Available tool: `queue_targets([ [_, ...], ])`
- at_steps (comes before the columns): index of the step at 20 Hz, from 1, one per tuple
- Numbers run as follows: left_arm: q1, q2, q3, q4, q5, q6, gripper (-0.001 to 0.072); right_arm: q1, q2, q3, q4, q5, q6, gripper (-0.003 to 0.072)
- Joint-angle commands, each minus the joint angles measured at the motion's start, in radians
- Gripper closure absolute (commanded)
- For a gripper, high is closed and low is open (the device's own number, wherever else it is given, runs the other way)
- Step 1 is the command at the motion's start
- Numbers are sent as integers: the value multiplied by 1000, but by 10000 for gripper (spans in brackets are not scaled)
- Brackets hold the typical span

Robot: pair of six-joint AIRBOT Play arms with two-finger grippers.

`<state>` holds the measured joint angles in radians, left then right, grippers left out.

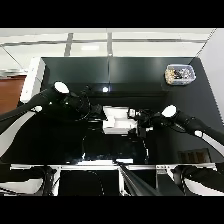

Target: Fold the box and place the chain.

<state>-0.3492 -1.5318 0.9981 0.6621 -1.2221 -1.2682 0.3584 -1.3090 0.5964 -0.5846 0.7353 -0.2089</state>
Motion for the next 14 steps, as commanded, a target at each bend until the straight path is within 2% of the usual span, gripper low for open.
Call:
queue_targets([
  [1,-38,0,49,140,11,-139,305,0,-1,1,0,0,0,455],
  [7,-138,0,117,397,33,-372,305,0,-1,1,0,0,0,455],
  [11,-204,-2,120,428,97,-432,305,0,-1,1,0,0,0,455],
  [14,-256,-12,141,582,55,-578,305,0,-1,1,0,-2,1,455],
])
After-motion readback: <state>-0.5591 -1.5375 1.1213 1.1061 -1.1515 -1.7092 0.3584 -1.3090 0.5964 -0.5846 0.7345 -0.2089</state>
